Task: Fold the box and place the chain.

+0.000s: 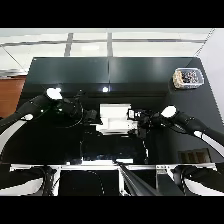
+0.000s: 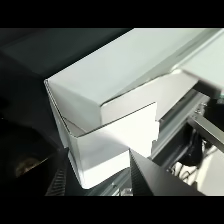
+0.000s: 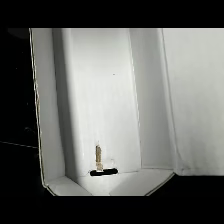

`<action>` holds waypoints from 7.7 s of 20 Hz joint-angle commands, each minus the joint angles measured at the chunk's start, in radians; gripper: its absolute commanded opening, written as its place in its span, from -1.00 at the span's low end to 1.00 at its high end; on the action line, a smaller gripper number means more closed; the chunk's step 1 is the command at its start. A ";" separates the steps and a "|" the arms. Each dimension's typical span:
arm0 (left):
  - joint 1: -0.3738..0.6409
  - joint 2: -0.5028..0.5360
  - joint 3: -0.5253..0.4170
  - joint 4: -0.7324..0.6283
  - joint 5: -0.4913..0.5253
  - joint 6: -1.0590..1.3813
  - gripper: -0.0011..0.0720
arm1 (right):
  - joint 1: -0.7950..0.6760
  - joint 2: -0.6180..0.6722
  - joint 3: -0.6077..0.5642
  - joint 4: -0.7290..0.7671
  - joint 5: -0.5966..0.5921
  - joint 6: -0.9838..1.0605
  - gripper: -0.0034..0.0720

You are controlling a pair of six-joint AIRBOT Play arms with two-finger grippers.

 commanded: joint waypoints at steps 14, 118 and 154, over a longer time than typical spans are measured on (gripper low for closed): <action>-0.246 0.000 0.114 0.372 0.133 -0.492 0.25 | 0.000 -0.001 0.000 0.000 0.000 0.000 -0.32; -0.481 -0.140 0.270 0.827 0.053 -1.138 -0.90 | -0.002 0.099 0.003 -0.161 0.048 0.074 1.00; -0.480 -0.140 0.270 0.827 0.044 -1.112 -0.89 | 0.000 0.024 0.001 0.136 0.055 0.072 -0.43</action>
